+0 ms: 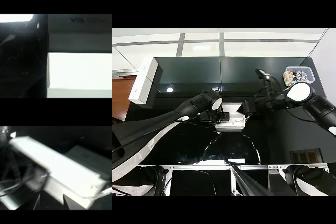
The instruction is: Fold the box and place the chain.
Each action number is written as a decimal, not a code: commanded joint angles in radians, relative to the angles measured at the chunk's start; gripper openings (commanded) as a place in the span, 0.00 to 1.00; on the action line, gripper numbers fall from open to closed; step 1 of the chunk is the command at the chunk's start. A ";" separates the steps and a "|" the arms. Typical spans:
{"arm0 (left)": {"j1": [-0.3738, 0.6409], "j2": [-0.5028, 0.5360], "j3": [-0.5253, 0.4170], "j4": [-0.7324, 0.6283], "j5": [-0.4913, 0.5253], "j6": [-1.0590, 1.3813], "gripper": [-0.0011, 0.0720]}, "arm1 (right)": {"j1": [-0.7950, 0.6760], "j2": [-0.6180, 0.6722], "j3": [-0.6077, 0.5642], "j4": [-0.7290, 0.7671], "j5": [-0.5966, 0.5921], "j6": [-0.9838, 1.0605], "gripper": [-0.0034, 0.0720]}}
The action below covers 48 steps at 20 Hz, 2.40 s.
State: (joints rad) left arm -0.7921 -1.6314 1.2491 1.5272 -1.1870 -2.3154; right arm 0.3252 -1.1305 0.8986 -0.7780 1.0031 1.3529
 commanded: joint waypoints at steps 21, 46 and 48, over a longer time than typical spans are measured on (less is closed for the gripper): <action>0.000 0.000 0.000 -0.023 0.000 0.000 0.06 | -0.606 -0.528 0.285 -0.243 -0.341 0.176 0.57; 0.000 0.000 0.000 -0.022 0.000 0.000 0.06 | -0.601 0.422 0.455 0.339 0.145 -0.248 0.08; 0.000 0.000 0.000 -0.022 0.000 0.000 0.06 | -0.601 0.422 0.485 0.381 0.151 -0.248 0.08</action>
State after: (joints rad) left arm -0.7921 -1.6314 1.2491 1.5051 -1.1870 -2.3157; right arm -0.2768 -0.7235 1.3266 -0.5270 1.1278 1.1458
